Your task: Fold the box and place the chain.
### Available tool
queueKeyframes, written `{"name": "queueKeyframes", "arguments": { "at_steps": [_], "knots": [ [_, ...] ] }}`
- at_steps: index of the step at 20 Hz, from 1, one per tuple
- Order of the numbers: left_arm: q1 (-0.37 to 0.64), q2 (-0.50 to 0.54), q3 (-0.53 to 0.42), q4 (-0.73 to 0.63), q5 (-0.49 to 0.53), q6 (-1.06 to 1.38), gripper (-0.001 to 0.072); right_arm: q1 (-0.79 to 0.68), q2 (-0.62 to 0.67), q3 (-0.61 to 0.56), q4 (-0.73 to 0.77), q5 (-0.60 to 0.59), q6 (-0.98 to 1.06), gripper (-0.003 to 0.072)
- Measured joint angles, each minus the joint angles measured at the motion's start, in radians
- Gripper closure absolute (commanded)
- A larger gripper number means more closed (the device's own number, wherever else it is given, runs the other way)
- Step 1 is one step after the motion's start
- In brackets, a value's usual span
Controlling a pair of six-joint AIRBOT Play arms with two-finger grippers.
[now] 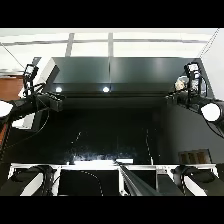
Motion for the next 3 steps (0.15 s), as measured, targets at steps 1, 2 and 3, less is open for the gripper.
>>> {"name": "queueKeyframes", "arguments": {
  "at_steps": [1, 2, 3],
  "knots": [
    [-0.001, 0.000, -0.001, 0.000, 0.000, -0.002, 0.0683, 0.000, 0.000, -0.001, 0.000, 0.000, 0.000, 0.0681],
    [-0.001, 0.000, -0.001, 0.000, 0.000, -0.002, 0.0683, 0.000, 0.000, -0.001, 0.000, 0.000, 0.000, 0.0682],
    [-0.002, 0.000, -0.002, -0.001, 0.000, -0.002, 0.0683, 0.000, 0.000, -0.002, 0.000, 0.001, 0.000, 0.0682]
  ]
}}
